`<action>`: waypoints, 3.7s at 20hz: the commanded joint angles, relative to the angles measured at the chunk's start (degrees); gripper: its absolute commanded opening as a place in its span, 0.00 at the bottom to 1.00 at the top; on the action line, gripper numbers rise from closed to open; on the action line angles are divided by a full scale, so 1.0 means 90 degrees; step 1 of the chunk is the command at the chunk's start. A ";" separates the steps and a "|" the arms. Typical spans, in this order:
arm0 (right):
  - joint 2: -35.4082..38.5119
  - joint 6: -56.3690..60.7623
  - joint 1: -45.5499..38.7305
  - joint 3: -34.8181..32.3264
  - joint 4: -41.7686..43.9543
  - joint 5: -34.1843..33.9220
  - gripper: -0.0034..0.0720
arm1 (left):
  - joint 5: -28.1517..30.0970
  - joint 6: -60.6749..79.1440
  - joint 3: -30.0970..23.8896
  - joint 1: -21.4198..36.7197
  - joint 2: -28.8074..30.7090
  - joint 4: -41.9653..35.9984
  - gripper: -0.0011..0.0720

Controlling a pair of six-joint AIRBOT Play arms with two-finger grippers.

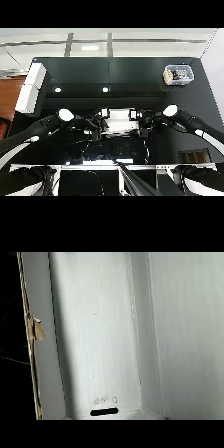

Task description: Fold the box and place the chain.

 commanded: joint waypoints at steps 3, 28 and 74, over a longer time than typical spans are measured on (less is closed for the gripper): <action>-0.0002 0.0002 0.0005 0.0002 0.0005 -0.0002 0.28 | 0.0151 -0.0032 0.0007 -0.0063 -0.0090 -0.0112 0.23; -0.0002 0.0005 0.0007 0.0002 0.0005 -0.0002 0.28 | -0.2183 -0.8629 -0.0896 0.3478 0.2164 0.2531 0.05; -0.0002 0.0002 0.0007 0.0005 0.0005 -0.0002 0.28 | -0.1469 -1.1565 0.1501 0.0136 -0.0299 0.2977 0.39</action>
